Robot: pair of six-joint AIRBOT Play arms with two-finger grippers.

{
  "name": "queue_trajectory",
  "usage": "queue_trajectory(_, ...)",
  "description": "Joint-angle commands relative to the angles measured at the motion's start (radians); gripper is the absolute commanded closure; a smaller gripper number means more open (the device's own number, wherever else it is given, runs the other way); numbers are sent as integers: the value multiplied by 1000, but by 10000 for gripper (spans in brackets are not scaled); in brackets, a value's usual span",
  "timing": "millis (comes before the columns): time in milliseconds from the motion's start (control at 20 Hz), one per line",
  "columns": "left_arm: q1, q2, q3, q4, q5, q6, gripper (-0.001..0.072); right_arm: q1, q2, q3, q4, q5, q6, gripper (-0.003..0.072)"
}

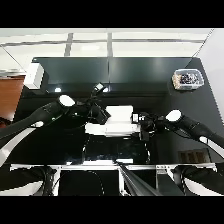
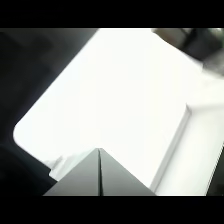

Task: Fold the box and place the chain.

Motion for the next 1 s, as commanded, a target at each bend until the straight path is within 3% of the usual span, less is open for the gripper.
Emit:
queue_trajectory(0,-5,-47,0,18,-50,-2,683,0,-1,1,2,-2,4,233)
queue_trajectory(100,-5,-47,0,21,-57,-21,683,0,-1,1,2,-2,4,233)
queue_trajectory(300,24,-15,44,151,-119,-85,684,0,-1,1,2,-2,4,233)
queue_trajectory(550,174,237,78,301,-190,-151,684,0,-1,1,2,-2,4,233)
queue_trajectory(700,248,374,-45,225,-181,-53,681,0,-1,1,2,-2,4,233)
queue_trajectory(800,212,372,-130,291,-278,127,681,0,-1,1,2,-2,4,233)
queue_trajectory(850,183,366,-165,330,-284,179,627,0,-1,1,2,-2,4,233)
queue_trajectory(900,154,365,-196,347,-243,222,313,0,-1,1,2,-2,4,233)
queue_trajectory(950,129,365,-220,347,-178,265,75,0,-1,1,2,-2,4,233)
